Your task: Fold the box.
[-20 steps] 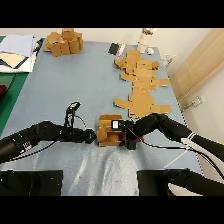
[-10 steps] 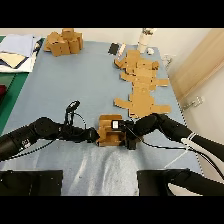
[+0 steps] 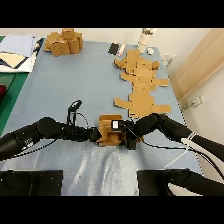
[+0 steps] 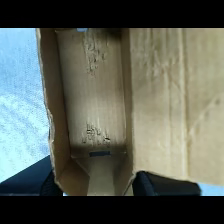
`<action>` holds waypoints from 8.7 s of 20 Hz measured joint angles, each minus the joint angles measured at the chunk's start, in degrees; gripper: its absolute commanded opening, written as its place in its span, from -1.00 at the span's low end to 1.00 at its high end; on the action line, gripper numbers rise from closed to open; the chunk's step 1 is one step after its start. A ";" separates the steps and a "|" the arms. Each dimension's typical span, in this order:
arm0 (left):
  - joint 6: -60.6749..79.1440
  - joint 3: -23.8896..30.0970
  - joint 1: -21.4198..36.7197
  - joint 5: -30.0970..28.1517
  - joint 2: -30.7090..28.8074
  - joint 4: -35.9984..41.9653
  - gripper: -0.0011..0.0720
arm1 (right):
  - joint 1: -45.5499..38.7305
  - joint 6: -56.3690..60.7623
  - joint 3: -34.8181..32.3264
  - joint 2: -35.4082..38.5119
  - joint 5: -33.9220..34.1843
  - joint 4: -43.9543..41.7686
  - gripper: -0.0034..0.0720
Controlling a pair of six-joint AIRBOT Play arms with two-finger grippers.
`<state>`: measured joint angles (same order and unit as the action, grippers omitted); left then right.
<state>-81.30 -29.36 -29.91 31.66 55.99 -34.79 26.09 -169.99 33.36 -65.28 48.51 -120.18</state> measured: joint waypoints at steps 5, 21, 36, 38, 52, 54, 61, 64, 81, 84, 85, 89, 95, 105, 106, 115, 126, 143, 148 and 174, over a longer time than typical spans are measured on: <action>-10.91 -4.61 -3.37 1.33 4.37 -8.72 0.58 | 0.00 0.00 0.00 0.00 0.00 -0.02 0.42; -45.22 -21.84 -15.58 14.25 16.17 -40.35 0.57 | 0.00 0.00 0.00 0.00 0.00 -0.02 0.42; -51.78 -32.13 -19.69 23.74 25.94 -49.57 -0.92 | -0.09 0.13 0.00 0.02 0.02 0.15 0.42; -51.41 -32.26 -19.71 22.86 26.05 -49.42 0.35 | -0.09 -0.02 0.00 0.02 -0.02 0.17 0.42; -49.24 -32.76 -15.37 28.79 24.00 -45.94 0.41 | -0.02 -0.04 0.00 0.00 -0.04 -0.07 0.42; -47.78 -33.18 -14.03 29.59 23.96 -44.09 0.41 | -0.02 -0.04 0.00 0.00 -0.04 -0.04 0.42; -43.58 -35.74 -8.15 31.54 23.96 -36.87 0.41 | -0.02 -0.02 0.00 0.00 -0.02 -0.02 0.42; -42.18 -36.35 -4.98 32.72 23.93 -34.12 0.38 | -0.02 -0.02 0.00 0.00 -0.02 -0.02 0.42; 39.85 -24.87 7.74 39.06 13.29 -7.87 -0.93 | -0.02 -0.02 0.00 0.00 0.00 0.00 0.42; 56.57 -19.63 11.93 39.28 12.57 -3.28 -0.93 | -0.02 -0.02 0.00 0.00 0.00 0.00 0.42; 63.08 -17.53 13.05 37.27 12.46 -1.51 -0.93 | -0.02 -0.02 0.00 0.00 0.00 -0.02 0.42; 84.87 -9.86 14.91 24.28 12.22 4.55 1.00 | -0.02 -0.02 0.00 0.00 0.00 0.02 0.42; 107.67 -1.29 13.66 12.81 12.24 14.51 1.00 | -0.02 0.00 0.00 0.00 0.00 0.26 0.42; 115.86 0.79 8.52 3.91 13.55 22.10 1.00 | -0.02 0.00 0.00 0.00 0.02 0.61 0.42; 116.04 0.81 8.11 3.61 13.60 21.94 1.00 | -0.02 0.00 0.00 0.00 0.02 0.61 0.42; 116.04 0.50 4.66 2.80 13.92 21.81 1.00 | -0.02 -0.02 0.00 0.00 0.02 0.66 0.42; 110.38 -0.85 1.88 -1.99 15.06 22.51 0.95 | -0.02 0.00 0.00 0.00 0.02 0.81 0.42; 107.38 -0.96 0.26 -4.52 15.19 19.43 0.70 | -0.02 0.00 0.00 0.00 0.02 0.85 0.42; 107.36 -0.96 0.26 -4.52 15.19 19.39 0.70 | -0.02 0.00 0.00 0.00 0.02 0.85 0.42; 107.36 -0.96 0.26 -4.57 15.19 19.37 0.70 | -0.11 30.75 1.81 11.19 18.88 12.24 0.97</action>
<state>26.06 -30.33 -29.65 27.09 71.18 -15.42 25.98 -139.24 35.18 -54.08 67.40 -107.94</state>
